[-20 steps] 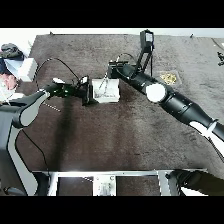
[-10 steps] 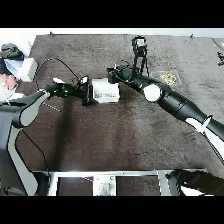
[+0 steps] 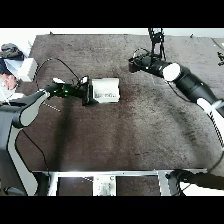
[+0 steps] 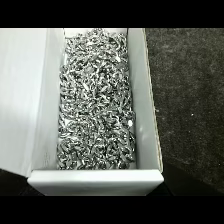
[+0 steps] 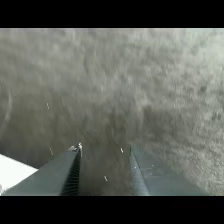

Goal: Fold the box and place the chain.

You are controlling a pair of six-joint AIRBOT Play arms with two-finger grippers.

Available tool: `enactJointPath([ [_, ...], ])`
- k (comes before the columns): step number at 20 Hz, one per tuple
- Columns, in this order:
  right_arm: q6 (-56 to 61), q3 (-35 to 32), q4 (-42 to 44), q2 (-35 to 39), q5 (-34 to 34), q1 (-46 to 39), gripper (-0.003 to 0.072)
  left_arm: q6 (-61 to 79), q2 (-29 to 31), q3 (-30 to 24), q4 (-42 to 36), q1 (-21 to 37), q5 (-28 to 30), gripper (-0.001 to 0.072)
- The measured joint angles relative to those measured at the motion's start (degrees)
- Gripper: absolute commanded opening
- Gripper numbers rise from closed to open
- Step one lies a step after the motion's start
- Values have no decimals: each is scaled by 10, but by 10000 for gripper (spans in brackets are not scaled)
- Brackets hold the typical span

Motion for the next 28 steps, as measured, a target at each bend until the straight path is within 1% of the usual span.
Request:
enactJointPath([
  [2, -133, 50, 114, -45, 100, -39, 223, 0, 0, 0, 0, 0, 0, 325],
  [4, -223, 106, 195, -98, 194, -67, 222, 0, 0, 0, 0, 0, 0, 325],
  [7, -300, 191, 256, -183, 305, -92, 222, 0, 0, 0, 0, 0, 0, 326],
  [10, -336, 251, 283, -250, 375, -99, 222, 0, 0, 0, 0, 0, 0, 326],
  [13, -356, 277, 294, -292, 418, -103, 223, 0, 0, 0, 0, 0, 0, 326],
  [16, -365, 287, 298, -310, 443, -103, 223, 0, 0, 0, 0, 0, 0, 326],
  [25, -433, 293, 296, -317, 528, -83, 224, 0, 0, 0, 0, 0, 0, 326],
  [28, -447, 293, 268, -314, 547, -73, 224, 0, 0, 0, 0, 0, 0, 326],
])
